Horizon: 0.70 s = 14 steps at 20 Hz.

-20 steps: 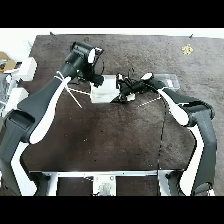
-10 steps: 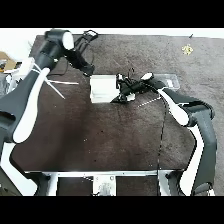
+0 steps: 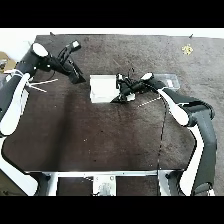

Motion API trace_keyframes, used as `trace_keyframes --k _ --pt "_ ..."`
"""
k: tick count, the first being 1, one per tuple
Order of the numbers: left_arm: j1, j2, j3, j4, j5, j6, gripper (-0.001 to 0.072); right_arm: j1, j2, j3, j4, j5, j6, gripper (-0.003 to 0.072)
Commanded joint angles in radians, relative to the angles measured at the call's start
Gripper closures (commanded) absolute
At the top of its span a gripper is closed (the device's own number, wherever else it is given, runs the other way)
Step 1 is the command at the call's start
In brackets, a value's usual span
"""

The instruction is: Fold the box and place the chain.

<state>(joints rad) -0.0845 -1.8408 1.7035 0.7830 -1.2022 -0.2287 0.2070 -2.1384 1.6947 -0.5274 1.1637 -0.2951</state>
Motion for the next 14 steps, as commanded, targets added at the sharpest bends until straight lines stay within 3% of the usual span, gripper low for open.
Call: trace_keyframes --k 1,9,10,11,14 --pt "0.063 -0.004 -0.164 -0.243 0.014 0.328 0.0103 0.000 0.000 0.000 0.000 0.000 0.000 0.0308" --pt "0.078 -0.156 -0.204 -0.349 -0.106 0.481 0.0100 0.000 0.000 0.000 0.000 0.000 0.000 0.0308" --pt "0.078 -0.158 -0.204 -0.349 -0.108 0.510 0.0074 0.000 0.000 0.000 0.000 0.000 0.000 0.0308" --pt "0.078 -0.158 -0.204 -0.348 -0.105 0.539 -0.0011 0.000 0.000 0.000 0.000 0.000 0.000 0.0308" --pt "0.078 -0.158 -0.204 -0.348 -0.097 0.605 -0.0011 0.000 0.000 0.000 0.000 0.000 0.000 0.0308"
